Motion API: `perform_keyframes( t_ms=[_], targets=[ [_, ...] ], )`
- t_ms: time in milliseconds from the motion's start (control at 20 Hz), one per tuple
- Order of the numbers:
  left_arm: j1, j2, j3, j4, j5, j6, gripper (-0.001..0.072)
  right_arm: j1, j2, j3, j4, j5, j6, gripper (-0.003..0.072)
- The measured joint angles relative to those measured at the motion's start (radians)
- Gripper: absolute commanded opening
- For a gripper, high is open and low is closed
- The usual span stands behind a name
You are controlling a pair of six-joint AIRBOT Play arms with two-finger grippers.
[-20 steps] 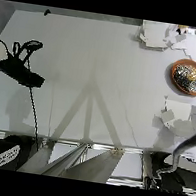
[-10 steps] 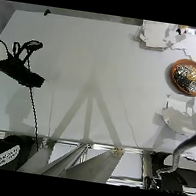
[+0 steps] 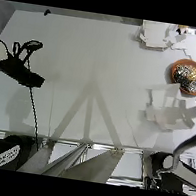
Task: Fold the box and place the chain.
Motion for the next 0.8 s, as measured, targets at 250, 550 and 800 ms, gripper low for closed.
perform_keyframes(
  t_ms=[250,550,800],
  targets=[
    [0.000,0.000,0.000,0.000,0.000,0.000,0.0009,0.216,0.247,-0.208,0.257,-0.132,-0.004,0.0019],
    [0.000,0.000,0.000,0.000,0.000,0.000,0.0009,0.495,0.551,-0.533,0.471,-0.426,0.049,0.0019],
    [0.000,0.000,0.000,-0.010,0.037,0.000,0.0009,0.673,0.640,-0.676,0.517,-0.564,0.113,0.0020]
  ],
)
